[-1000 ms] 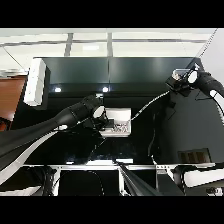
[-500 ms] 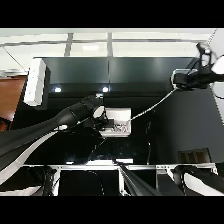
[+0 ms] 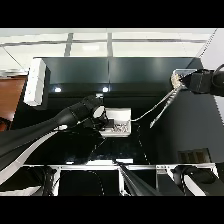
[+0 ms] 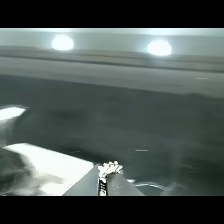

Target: Fold the box and place the chain.

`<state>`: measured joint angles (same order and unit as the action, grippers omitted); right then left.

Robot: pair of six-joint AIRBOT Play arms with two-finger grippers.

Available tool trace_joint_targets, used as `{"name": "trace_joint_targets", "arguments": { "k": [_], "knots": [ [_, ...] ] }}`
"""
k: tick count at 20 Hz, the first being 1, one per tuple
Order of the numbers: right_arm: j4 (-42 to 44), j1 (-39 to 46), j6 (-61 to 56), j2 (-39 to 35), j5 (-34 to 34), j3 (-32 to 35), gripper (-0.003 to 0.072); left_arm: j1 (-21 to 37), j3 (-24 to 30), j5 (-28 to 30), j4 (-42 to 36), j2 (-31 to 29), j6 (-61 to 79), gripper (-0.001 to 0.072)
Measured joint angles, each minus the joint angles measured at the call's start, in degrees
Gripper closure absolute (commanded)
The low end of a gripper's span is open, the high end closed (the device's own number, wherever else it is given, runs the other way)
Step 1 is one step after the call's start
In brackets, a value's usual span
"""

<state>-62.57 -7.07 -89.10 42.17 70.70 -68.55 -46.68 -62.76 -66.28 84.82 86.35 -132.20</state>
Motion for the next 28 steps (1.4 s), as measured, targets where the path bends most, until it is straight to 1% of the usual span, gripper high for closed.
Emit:
{"name": "trace_joint_targets", "arguments": {
  "k": [5,9,12,15,18,22,28],
  "knots": [
    [14.4,-3.61,2.01,-1.62,-1.86,-1.01,0.0672,0.0,0.0,0.0,0.0,0.0,0.0,0.0681],
    [23.23,-5.9,3.74,-1.92,-5.53,-2.75,0.0672,0.0,0.0,-0.11,0.0,0.0,0.02,0.0681],
    [27.32,-7.69,5.11,-1.79,-7.63,-3.17,0.0672,0.0,0.0,-0.09,0.0,0.0,0.02,0.0682],
    [27.8,-10.45,5.55,-0.87,-8.35,-2.23,0.0672,0.0,0.0,-0.04,0.0,0.0,0.0,0.0681],
    [27.54,-13.79,5.51,0.92,-8.7,0.52,0.0671,0.0,0.0,0.04,0.0,0.0,0.0,0.0682],
    [24.02,-16.81,3.65,3.72,-9.33,6.36,0.0671,0.0,0.0,0.04,0.0,0.0,0.0,0.0681],
    [22.29,-18.64,2.08,6.97,-11.98,14.4,0.067,0.0,0.0,0.09,0.0,0.0,0.02,0.0682]
  ]
}}
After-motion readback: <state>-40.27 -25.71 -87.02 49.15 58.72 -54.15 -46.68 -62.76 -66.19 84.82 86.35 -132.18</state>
